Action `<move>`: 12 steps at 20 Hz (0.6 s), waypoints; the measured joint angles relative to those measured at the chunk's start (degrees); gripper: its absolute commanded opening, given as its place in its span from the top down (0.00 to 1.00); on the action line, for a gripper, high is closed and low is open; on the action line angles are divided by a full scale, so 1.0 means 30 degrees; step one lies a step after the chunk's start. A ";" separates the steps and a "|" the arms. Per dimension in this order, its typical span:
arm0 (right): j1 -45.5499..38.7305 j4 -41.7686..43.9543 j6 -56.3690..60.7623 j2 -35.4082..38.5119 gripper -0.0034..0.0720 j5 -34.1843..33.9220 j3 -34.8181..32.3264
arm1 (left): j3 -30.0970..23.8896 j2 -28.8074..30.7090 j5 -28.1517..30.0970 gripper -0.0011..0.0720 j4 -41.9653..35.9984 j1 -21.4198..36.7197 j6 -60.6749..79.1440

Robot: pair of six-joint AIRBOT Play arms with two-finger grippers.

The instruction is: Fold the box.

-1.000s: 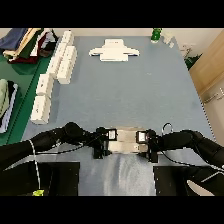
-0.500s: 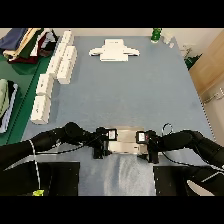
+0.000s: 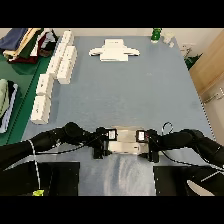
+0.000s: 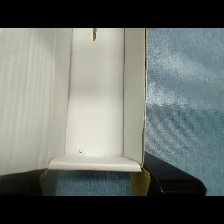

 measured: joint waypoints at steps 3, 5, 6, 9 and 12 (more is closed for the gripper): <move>-0.0007 -0.0248 0.0525 0.0000 0.01 0.0015 0.0321 | 0.0000 0.0000 0.0007 0.18 0.0000 0.0000 0.0000; -0.0007 -0.0328 0.0721 0.0000 0.01 0.0000 0.0415 | 0.0000 0.0000 0.0022 0.18 0.0000 0.0000 -0.0022; -0.0007 -0.0328 0.0787 -0.0007 0.01 -0.0007 0.0444 | 0.0000 0.0000 0.0015 0.17 -0.0007 0.0000 -0.0015; -0.0007 -0.0386 0.0852 0.0000 0.01 -0.0015 0.0503 | 0.0000 0.0000 -0.0015 0.16 -0.0007 0.0000 -0.0044; -0.0007 -0.0393 0.0925 -0.0007 0.01 -0.0015 0.0510 | 0.0000 0.0000 -0.0160 0.17 -0.0015 0.0000 -0.0109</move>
